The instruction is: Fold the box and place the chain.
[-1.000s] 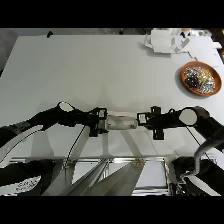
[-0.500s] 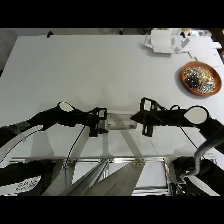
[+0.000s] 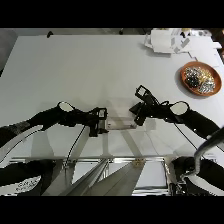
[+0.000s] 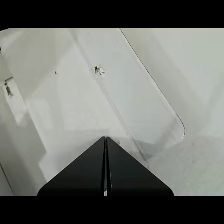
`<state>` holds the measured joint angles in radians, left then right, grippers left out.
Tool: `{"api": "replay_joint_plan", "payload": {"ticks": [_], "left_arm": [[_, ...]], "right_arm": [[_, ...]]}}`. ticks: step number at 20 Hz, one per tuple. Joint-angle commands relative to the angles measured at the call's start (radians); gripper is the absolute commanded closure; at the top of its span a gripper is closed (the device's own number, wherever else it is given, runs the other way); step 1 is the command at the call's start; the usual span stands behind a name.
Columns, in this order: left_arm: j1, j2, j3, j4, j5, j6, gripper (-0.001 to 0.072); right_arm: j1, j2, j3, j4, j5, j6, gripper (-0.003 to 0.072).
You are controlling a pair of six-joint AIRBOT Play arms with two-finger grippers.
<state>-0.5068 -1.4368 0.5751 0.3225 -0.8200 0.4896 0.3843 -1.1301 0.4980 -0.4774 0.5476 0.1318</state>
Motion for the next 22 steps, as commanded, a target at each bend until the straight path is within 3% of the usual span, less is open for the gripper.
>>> {"api": "replay_joint_plan", "payload": {"ticks": [1,4,9,14,15,18,22], "left_arm": [[0.000,0.000,0.000,0.000,0.000,0.000,0.0571],[0.000,0.000,0.000,0.000,0.000,0.000,0.0571],[0.000,0.000,0.000,0.000,0.000,0.000,0.0571],[0.000,0.000,0.000,0.000,0.000,0.000,0.0571],[0.000,0.000,0.000,0.000,0.000,0.000,0.0571],[0.000,0.000,0.000,0.000,0.000,0.000,0.0571],[0.000,0.000,0.000,0.000,0.000,0.000,0.0571]], "right_arm": [[0.001,-0.021,0.001,-0.005,-0.005,0.006,0.0669],[0.001,0.004,0.050,-0.079,0.105,0.068,0.0670],[0.001,0.168,0.118,-0.380,0.286,0.151,0.0670],[-0.085,0.249,0.114,-0.676,0.488,-0.016,0.0670],[-0.104,0.249,0.105,-0.686,0.489,-0.039,0.0668],[-0.117,0.245,0.027,-0.628,0.373,-0.080,0.0564],[-0.117,0.215,-0.113,-0.365,0.254,-0.457,0.0523]]}}
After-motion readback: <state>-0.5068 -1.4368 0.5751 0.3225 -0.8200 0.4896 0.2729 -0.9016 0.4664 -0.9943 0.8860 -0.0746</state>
